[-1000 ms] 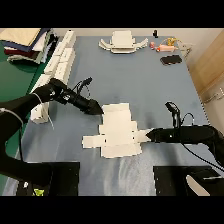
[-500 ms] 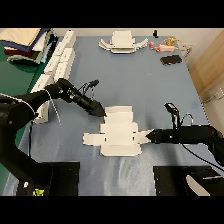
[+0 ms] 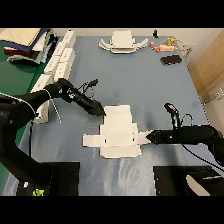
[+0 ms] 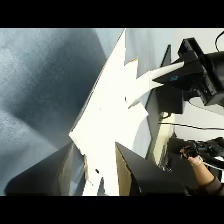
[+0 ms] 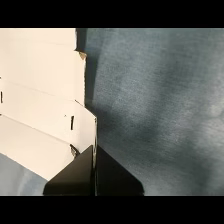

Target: Fold the box.

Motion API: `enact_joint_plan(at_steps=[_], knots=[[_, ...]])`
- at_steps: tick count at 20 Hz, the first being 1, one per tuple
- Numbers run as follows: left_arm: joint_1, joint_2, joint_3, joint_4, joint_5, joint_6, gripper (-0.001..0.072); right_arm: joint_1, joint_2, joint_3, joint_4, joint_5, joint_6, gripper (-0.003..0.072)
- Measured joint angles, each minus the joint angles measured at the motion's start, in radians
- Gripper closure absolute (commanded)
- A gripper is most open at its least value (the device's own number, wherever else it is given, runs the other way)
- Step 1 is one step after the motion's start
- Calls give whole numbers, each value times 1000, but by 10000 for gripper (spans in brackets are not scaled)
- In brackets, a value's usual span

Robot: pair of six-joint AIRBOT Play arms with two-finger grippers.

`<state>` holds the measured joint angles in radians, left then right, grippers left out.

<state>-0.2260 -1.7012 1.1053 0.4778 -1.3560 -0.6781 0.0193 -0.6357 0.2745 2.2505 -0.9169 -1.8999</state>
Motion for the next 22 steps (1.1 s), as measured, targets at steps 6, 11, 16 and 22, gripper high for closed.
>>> enact_joint_plan(at_steps=[6, 11, 16, 22], knots=[[11, 0, 8, 44, 21, -57, 328, 0, 0, 0, -6, -20, -4, 684], [-13, 0, 10, 71, 8, -75, 329, 0, 5, 0, -4, -19, -16, 685], [-73, 0, 9, 80, -18, -63, 512, 0, 6, 0, -3, -14, -19, 684], [-114, 0, 10, 80, -77, 8, 696, 0, 6, 0, -3, -11, -19, 684]])
